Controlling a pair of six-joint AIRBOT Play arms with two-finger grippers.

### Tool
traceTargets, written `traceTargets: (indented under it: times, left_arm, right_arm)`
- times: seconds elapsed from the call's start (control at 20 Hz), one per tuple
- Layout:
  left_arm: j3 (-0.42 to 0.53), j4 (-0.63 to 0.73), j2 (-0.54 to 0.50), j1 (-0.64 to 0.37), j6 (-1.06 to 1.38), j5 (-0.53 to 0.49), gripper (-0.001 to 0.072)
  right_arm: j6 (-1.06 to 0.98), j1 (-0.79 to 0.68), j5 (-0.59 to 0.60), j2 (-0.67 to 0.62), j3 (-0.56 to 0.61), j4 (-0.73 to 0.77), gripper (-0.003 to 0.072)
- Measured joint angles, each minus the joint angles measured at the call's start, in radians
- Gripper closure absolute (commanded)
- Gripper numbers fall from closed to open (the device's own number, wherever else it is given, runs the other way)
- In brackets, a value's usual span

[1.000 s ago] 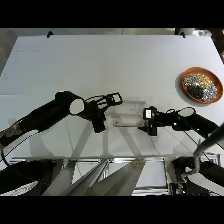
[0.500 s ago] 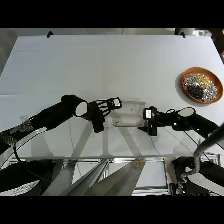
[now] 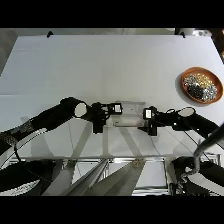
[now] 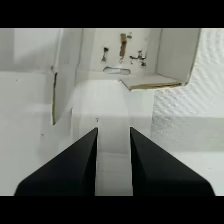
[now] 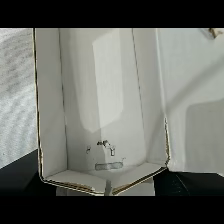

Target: Fold the box and place the chain.

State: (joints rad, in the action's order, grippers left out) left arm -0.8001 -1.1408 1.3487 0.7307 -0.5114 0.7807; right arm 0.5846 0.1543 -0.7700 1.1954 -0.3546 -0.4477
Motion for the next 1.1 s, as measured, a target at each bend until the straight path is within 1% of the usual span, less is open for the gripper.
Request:
traceTargets:
  times: [0.2,0.5,1.1]
  left_arm:
    - [0.000,0.035,0.000,-0.019,0.089,-0.005,0.0482]
    - [0.000,0.048,0.000,-0.055,0.129,-0.010,0.0476]
    - [0.001,0.090,0.019,-0.061,0.245,-0.078,0.0476]
  right_arm:
    - [0.000,0.000,0.000,0.000,0.000,0.000,0.0111]
    - [0.000,0.000,0.000,0.000,0.000,0.000,0.0111]
    - [0.000,0.000,0.000,0.000,0.000,0.000,0.0111]
